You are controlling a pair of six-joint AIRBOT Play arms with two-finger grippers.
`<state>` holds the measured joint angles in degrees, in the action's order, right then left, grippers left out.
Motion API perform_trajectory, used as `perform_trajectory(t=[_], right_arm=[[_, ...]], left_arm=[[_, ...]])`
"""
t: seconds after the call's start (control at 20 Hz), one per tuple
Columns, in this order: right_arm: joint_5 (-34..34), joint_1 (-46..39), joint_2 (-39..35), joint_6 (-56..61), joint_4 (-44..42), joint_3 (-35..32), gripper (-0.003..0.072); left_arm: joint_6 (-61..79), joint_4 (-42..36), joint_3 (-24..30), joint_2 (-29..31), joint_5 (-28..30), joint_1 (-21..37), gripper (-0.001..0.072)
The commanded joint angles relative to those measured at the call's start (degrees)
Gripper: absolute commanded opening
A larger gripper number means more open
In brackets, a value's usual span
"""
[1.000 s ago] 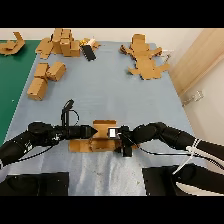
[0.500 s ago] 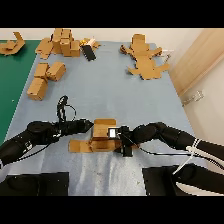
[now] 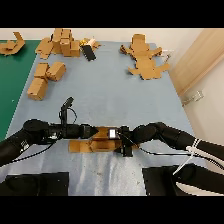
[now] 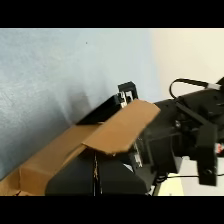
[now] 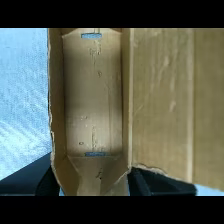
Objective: Fold the box.
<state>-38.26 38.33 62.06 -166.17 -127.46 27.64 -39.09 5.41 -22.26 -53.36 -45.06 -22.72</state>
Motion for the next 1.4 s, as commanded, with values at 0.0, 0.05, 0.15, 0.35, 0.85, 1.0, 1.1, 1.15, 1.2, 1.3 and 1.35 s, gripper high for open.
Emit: perform_trajectory(t=[0.0, 0.05, 0.15, 0.35, 0.85, 1.0, 1.1, 1.15, 1.2, 1.3, 1.35], right_arm=[[0.0, 0.0, 0.0, 0.0, 0.6, 0.0, 0.0521], [0.0, 0.0, 0.0, 0.0, 0.6, 0.0, 0.0521], [0.0, 0.0, 0.0, 0.0, 0.6, 0.0, 0.0522], [0.0, 0.0, 0.0, 0.0, 0.6, 0.0, 0.0521], [0.0, 0.0, 0.0, 0.0, 0.6, 0.0, 0.0521], [0.0, 0.0, 0.0, 0.0, 0.6, 0.0, 0.0522], [0.0, 0.0, 0.0, 0.0, 0.6, 0.0, 0.0521], [0.0, 0.0, 0.0, 0.0, 0.6, 0.0, 0.0522], [0.0, 0.0, 0.0, 0.0, 0.6, 0.0, 0.0522], [0.0, 0.0, 0.0, 0.0, 0.6, 0.0, 0.0522], [0.1, 0.0, 0.0, 0.0, 0.6, 0.0, 0.0522]], left_arm=[[-2.2, 1.1, -0.3, 1.9, -7.5, 5.0, 0.0010], [-2.3, 1.0, -0.6, 1.9, -7.6, 5.8, 0.0011], [-2.9, 0.8, -1.5, 1.0, -7.6, 5.5, 0.0010], [-3.0, 1.0, -4.8, -6.3, -8.0, 3.1, 0.0010], [-8.2, 6.5, -7.7, -21.6, -0.5, 2.3, 0.0009], [-8.6, 6.6, -7.7, -21.7, -0.5, 2.0, 0.0009], [-8.9, 5.7, -7.7, -21.7, -0.5, 2.0, 0.0009], [-8.7, 5.0, -7.7, -21.6, -0.5, 2.0, 0.0009], [-8.4, 4.1, -7.8, -21.6, -0.5, 2.1, 0.0009], [-6.1, 3.1, -8.1, -20.9, -1.7, 2.5, 0.0009], [-3.8, 3.5, -8.1, -19.5, -2.4, 2.7, 0.0009]])
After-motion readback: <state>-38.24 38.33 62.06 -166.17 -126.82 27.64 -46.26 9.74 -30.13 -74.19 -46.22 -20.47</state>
